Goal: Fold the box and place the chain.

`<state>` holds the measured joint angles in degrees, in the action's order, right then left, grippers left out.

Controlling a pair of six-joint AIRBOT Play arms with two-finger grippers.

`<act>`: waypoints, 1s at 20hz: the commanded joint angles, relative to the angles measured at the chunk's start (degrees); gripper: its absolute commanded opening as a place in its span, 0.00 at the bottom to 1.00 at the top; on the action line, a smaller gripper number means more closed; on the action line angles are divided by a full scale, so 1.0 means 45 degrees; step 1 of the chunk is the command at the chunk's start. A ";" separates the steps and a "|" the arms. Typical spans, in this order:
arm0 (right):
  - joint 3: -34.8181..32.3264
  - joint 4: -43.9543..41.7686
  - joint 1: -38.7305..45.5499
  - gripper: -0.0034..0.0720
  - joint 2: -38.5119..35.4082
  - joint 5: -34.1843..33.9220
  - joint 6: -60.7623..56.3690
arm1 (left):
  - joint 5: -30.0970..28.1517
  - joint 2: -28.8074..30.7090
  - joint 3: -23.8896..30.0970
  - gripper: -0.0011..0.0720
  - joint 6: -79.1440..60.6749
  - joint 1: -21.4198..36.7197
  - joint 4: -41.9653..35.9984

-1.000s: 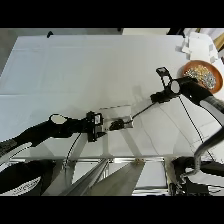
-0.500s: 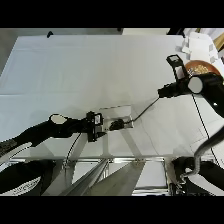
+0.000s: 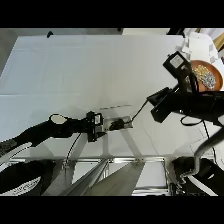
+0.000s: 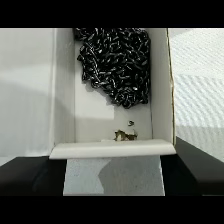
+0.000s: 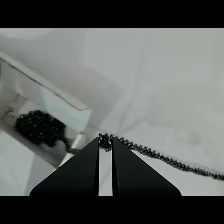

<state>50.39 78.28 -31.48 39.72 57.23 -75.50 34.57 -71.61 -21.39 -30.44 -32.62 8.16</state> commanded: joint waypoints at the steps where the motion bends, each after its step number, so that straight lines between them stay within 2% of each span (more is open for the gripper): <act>1: 0.0015 -0.0223 -0.1928 0.06 -0.0413 -0.0359 0.0083 | -0.0005 0.0005 0.0000 0.11 0.0000 0.0005 0.0000; 6: 0.0019 -0.0228 -0.3808 0.06 -0.0413 -0.1851 0.0083 | -0.0005 0.0005 0.0000 0.11 0.0000 0.0005 0.0000; 10: 0.0019 -0.0219 -0.4308 0.06 -0.0408 -0.2783 0.0083 | -0.0005 0.0005 0.0000 0.11 0.0000 0.0005 0.0000; 15: 0.0019 -0.0223 -0.4308 0.06 -0.0228 -0.2953 0.0083 | 0.0000 0.0005 0.0000 0.11 0.0000 0.0005 0.0000; 20: 0.0019 -0.0491 -0.4313 0.06 0.0952 -0.2948 0.0141 | 0.0000 0.0005 0.0000 0.11 0.0000 0.0005 0.0000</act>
<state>50.43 76.69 -50.78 41.39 44.21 -74.98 34.57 -71.61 -21.39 -30.44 -32.62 8.14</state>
